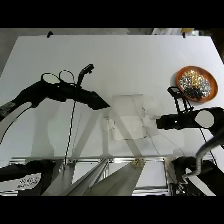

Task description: Fold the box and place the chain.

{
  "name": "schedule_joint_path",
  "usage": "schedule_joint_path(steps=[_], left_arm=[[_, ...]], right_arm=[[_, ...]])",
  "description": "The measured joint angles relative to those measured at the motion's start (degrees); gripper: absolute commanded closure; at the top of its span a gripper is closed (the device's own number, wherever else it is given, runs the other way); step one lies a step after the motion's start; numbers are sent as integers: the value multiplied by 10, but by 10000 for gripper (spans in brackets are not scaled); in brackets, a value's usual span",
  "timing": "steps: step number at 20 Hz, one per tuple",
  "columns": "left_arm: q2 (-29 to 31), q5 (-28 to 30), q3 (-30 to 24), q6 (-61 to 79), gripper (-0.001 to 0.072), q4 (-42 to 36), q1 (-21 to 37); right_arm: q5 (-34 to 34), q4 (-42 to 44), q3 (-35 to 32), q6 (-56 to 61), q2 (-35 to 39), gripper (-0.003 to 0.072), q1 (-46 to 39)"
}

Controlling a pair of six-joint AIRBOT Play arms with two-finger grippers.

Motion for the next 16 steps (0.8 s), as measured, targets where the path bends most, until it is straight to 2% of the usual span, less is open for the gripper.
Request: schedule_joint_path(steps=[9, 13, 15, 16], left_arm=[[-66, 52, 33, 70, 210, 19, -62], [-79, 62, 37, 124, 327, -21, -87], [-82, 67, 38, 140, 456, -29, -95], [-82, 68, 38, 144, 462, -31, -97]], right_arm=[[0, 0, 0, 0, 0, 669, 0], [0, 0, 0, 0, 0, 669, 0], [0, 0, 0, 0, 0, 669, 0], [0, 0, 0, 0, 0, 669, 0]])
